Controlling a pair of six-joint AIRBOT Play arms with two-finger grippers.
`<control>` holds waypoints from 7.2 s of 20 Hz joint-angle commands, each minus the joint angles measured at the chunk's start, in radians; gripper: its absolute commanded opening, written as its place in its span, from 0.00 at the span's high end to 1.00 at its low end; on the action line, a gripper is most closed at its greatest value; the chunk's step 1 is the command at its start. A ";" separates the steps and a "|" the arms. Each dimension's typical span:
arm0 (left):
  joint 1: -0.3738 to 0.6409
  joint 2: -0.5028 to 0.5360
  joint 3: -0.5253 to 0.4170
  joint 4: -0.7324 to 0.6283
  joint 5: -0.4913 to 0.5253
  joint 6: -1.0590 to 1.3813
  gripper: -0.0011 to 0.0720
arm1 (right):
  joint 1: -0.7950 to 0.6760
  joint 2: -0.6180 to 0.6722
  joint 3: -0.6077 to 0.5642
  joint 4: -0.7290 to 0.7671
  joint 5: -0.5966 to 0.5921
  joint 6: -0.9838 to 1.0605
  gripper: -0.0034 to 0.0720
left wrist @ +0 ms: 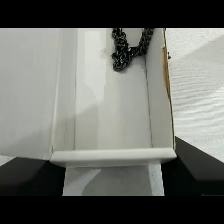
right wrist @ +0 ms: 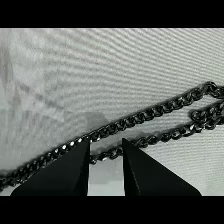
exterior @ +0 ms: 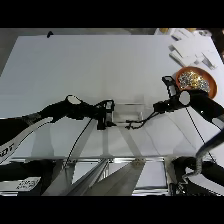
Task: Fold the box and place the chain.
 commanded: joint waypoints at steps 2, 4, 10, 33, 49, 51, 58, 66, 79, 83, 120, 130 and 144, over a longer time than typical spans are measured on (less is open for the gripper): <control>0.000 0.000 0.000 0.000 0.000 0.000 0.70 | -0.001 -0.041 0.000 -0.003 -0.027 0.008 0.64; 0.000 0.000 0.000 0.000 0.000 0.000 0.70 | -0.001 -0.058 0.000 -0.002 -0.031 0.010 0.67; 0.000 0.000 0.000 0.000 0.000 0.000 0.70 | 0.000 -0.014 0.000 -0.002 -0.013 0.006 0.93; 0.000 0.000 0.000 0.000 0.000 0.000 0.70 | 0.001 0.695 0.082 0.697 0.214 -0.367 0.93; 0.000 0.000 0.000 0.000 0.000 0.000 0.70 | 0.229 0.242 0.107 0.471 0.213 -0.480 0.93; 0.000 0.000 0.000 0.000 0.000 0.000 0.70 | 0.256 0.200 0.107 0.469 0.192 -0.480 0.93; 0.000 0.000 0.000 0.000 0.000 0.000 0.70 | 0.300 0.098 0.106 0.411 0.190 -0.462 0.73; 0.000 0.000 0.000 0.000 0.000 0.000 0.70 | 0.029 0.253 0.107 0.439 0.329 -0.712 0.75; 0.000 0.000 0.000 0.000 0.000 0.000 0.70 | -0.056 0.190 -0.098 0.542 0.287 -1.576 0.61; 0.000 0.000 0.000 0.000 0.000 0.000 0.70 | 0.000 0.148 -0.098 0.545 0.262 -1.577 0.61; 0.000 0.000 0.000 0.000 0.000 0.000 0.70 | 0.134 0.274 0.079 0.761 0.299 -1.221 0.93; 0.000 0.000 0.000 0.000 0.000 0.000 0.70 | 0.283 0.108 0.080 0.648 0.127 -1.074 0.73; 0.000 0.000 0.000 0.000 0.000 0.000 0.70 | -0.191 0.122 0.280 0.396 0.402 -1.285 0.59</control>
